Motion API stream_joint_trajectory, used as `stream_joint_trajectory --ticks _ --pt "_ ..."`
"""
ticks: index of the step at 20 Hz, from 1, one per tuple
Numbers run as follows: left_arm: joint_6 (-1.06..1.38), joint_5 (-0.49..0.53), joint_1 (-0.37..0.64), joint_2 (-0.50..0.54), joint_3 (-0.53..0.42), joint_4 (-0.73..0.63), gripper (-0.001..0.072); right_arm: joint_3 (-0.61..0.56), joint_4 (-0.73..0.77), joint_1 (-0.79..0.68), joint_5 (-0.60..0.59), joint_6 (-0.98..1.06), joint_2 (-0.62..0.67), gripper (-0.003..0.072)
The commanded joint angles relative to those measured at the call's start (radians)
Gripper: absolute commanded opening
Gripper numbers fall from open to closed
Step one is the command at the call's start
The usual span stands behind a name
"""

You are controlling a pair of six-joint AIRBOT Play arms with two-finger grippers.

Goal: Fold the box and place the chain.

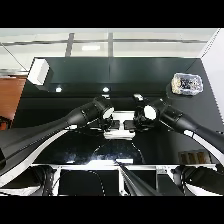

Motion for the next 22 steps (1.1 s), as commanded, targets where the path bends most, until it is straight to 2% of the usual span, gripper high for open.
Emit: stream_joint_trajectory --ticks 1,6,18,19,20,21,22 --pt "0.0 -0.002 0.001 0.0 0.001 0.001 0.003 0.037 -0.05 0.026 0.068 0.056 -0.023 0.019" --pt "0.0 -0.001 0.001 0.0 0.001 0.001 0.003 0.052 -0.052 0.027 0.077 0.151 -0.033 0.019" --pt "0.0 -0.003 0.001 0.0 0.001 0.001 0.003 0.052 -0.048 0.03 0.081 0.168 -0.082 0.0189" --pt "0.0 -0.003 0.001 0.0 0.001 0.001 0.003 0.052 -0.048 0.032 0.08 0.168 -0.082 0.0105" --pt "0.0 -0.003 0.001 0.0 0.001 0.001 0.003 0.053 -0.048 0.034 0.076 0.169 -0.082 0.0075" --pt "0.0 -0.003 0.001 0.0 0.001 0.001 0.003 0.054 -0.049 0.037 0.071 0.171 -0.082 0.0015" --pt "0.0 -0.003 0.001 0.0 0.001 0.001 0.003 0.055 -0.048 0.039 0.064 0.176 -0.082 0.0014"
